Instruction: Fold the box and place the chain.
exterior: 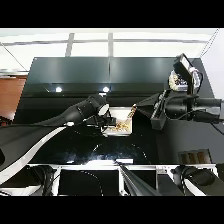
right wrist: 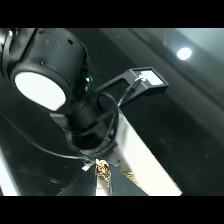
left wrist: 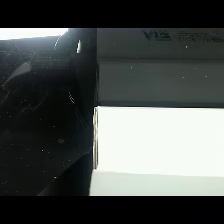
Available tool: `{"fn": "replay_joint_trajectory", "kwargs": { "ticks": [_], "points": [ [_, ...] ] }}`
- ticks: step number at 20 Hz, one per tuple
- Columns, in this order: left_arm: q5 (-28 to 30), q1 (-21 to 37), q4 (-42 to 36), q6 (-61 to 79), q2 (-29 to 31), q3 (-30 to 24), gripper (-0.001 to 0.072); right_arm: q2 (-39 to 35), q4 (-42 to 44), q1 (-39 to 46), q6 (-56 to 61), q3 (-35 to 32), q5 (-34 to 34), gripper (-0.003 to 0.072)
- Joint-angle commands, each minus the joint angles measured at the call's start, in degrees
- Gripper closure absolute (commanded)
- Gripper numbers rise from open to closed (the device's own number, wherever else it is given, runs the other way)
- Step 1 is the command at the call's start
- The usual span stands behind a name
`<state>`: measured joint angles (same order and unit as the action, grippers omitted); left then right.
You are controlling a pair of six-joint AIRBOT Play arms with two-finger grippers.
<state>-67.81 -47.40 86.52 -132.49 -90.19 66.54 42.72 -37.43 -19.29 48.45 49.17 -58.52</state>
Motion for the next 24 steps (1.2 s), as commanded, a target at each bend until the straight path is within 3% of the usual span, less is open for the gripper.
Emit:
{"fn": "replay_joint_trajectory", "kwargs": {
  "ticks": [1, 4, 7, 9, 12, 17, 21, 22, 23, 24],
  "points": [
    [-0.02, 0.00, -0.24, 0.02, 0.00, -0.02, 0.0682, 2.08, 0.94, -1.90, 7.56, 1.09, 0.09, 0.0680],
    [-0.15, 0.00, -0.24, 0.02, 0.00, -0.02, 0.0682, 5.16, -7.21, -3.34, 11.65, 0.92, 0.11, 0.0679],
    [-0.15, 0.04, 0.00, 0.02, 0.00, -0.02, 0.0680, 7.32, -8.55, -3.34, 12.68, -1.73, 0.92, 0.0669],
    [-0.24, 0.22, -0.26, 0.00, 0.00, -0.02, 0.0680, 7.85, -10.47, -3.32, 13.79, -2.75, 1.77, 0.0297],
    [-0.72, 0.63, -0.28, -0.02, 0.02, -0.02, 0.0680, 6.12, -13.99, -0.44, 13.92, -1.53, 1.14, 0.0297],
    [-1.66, 1.07, -0.28, -1.99, 0.02, -0.02, 0.0682, -0.09, -14.08, 10.99, 13.88, -0.98, -3.67, 0.0297],
    [-1.92, 1.03, -0.22, -3.04, 0.04, 1.62, 0.0667, -0.96, -13.81, 15.13, 13.88, -0.98, -5.68, 0.0298],
    [-2.10, 1.03, -0.20, -3.04, 0.07, 2.71, 0.0538, -0.96, -13.81, 15.17, 13.88, -0.98, -5.55, 0.0298],
    [-2.62, 1.03, 0.02, -3.04, 0.07, 4.09, 0.0342, -0.96, -13.81, 15.17, 13.88, -0.98, -5.57, 0.0298],
    [-3.23, 1.07, 0.35, -3.02, 0.07, 5.38, 0.0259, -0.96, -13.81, 15.17, 13.88, -0.98, -5.55, 0.0298]
  ]
}}
